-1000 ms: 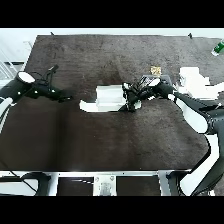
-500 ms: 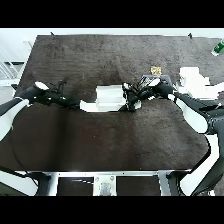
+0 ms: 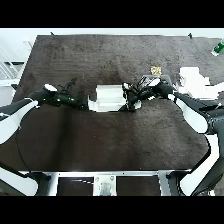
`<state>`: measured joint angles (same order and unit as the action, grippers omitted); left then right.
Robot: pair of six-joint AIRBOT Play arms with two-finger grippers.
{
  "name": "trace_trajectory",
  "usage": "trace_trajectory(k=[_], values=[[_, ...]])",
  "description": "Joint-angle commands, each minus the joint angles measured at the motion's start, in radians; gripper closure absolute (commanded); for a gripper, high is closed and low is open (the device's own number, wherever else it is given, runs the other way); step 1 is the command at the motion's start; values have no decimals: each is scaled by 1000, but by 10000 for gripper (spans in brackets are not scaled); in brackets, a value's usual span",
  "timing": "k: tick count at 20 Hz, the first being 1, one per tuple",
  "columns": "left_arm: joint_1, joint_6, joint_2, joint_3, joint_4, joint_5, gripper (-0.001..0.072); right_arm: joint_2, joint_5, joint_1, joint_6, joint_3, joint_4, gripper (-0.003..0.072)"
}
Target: Fold the box and place the chain.
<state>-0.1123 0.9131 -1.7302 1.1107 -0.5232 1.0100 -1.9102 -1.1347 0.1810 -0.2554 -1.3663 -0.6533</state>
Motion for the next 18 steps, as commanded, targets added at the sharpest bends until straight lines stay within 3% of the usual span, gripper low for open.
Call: trace_trajectory(k=[1, 3, 5, 6, 7, 18], values=[[-3, -62, 26, 5, 77, 6, 679, 0, 0, 0, 0, 0, 0, 231], [-3, -76, 45, 7, 75, 3, 542, 0, 0, 0, 0, 0, 0, 232], [-2, -86, 53, 7, 75, 15, 510, 0, 0, 0, 0, 0, 0, 232], [-2, -88, 55, 7, 84, 24, 444, 0, 0, 0, 0, 0, 0, 232], [-2, -88, 55, 7, 102, 34, 333, 0, 0, 0, 0, 0, 0, 231], [-42, -18, 56, 7, 111, 27, 354, 0, 0, 0, 0, 0, 0, 232]])
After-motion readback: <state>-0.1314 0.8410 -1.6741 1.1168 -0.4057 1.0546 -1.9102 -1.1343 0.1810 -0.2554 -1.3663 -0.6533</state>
